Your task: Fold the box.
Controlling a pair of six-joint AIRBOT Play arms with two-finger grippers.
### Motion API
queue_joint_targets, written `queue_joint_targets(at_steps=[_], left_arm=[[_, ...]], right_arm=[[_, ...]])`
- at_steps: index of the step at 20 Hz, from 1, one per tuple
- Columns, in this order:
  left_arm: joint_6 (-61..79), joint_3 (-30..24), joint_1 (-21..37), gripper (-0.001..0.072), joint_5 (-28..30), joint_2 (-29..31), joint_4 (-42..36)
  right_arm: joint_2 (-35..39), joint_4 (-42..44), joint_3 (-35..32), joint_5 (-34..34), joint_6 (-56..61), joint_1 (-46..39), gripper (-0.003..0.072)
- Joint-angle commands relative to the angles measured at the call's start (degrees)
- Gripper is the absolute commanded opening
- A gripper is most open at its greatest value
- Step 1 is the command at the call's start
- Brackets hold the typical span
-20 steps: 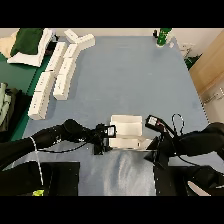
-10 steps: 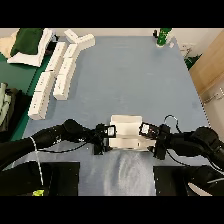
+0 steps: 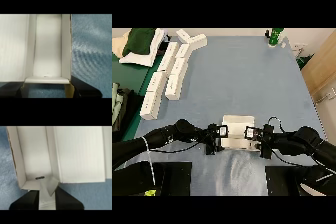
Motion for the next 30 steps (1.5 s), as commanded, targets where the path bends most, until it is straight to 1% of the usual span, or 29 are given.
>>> queue_joint_targets(at_steps=[1,3,4,5,12,15,16,17,18,19,30], left_arm=[[0.02,0.04,0.02,0.0473,0.0,0.02,0.02],[0.02,0.04,0.02,0.0473,0.0,0.02,0.02],[0.02,0.04,0.02,0.0473,0.0,0.02,0.02],[0.02,0.04,0.02,0.0473,0.0,0.02,0.02],[0.04,0.04,0.02,0.0473,0.0,0.02,0.04],[0.02,0.04,0.02,0.0473,0.0,0.02,0.02],[0.02,0.07,0.02,0.0473,0.0,0.02,0.02],[0.02,0.04,0.02,0.0473,0.0,0.02,0.02],[0.02,0.07,0.02,0.0473,0.0,0.02,0.02],[0.02,0.04,0.02,0.0473,0.0,0.02,0.02],[0.04,0.04,0.02,0.0473,0.0,0.02,0.04]], right_arm=[[-1.2,1.29,-0.02,2.19,-2.16,0.44,0.0221],[-1.18,3.41,-0.02,1.88,-2.6,0.52,0.022],[-1.2,3.61,-0.02,1.88,-2.58,1.05,0.0185],[-1.2,3.58,-0.02,1.86,-2.56,1.75,0.0131],[-1.2,3.89,-0.02,3.52,-2.6,2.54,0.0131],[-1.2,5.16,-0.02,4.76,-4.61,2.54,0.0132],[-1.22,5.55,-0.02,5.31,-5.18,2.54,0.0215],[-1.22,5.77,-0.04,5.92,-5.18,2.54,0.0401],[-1.22,5.9,-0.04,6.21,-5.18,2.54,0.0535],[-1.22,6.23,-0.04,6.21,-5.18,2.54,0.0557],[-1.2,6.54,-0.04,5.51,-5.11,2.49,0.055]])
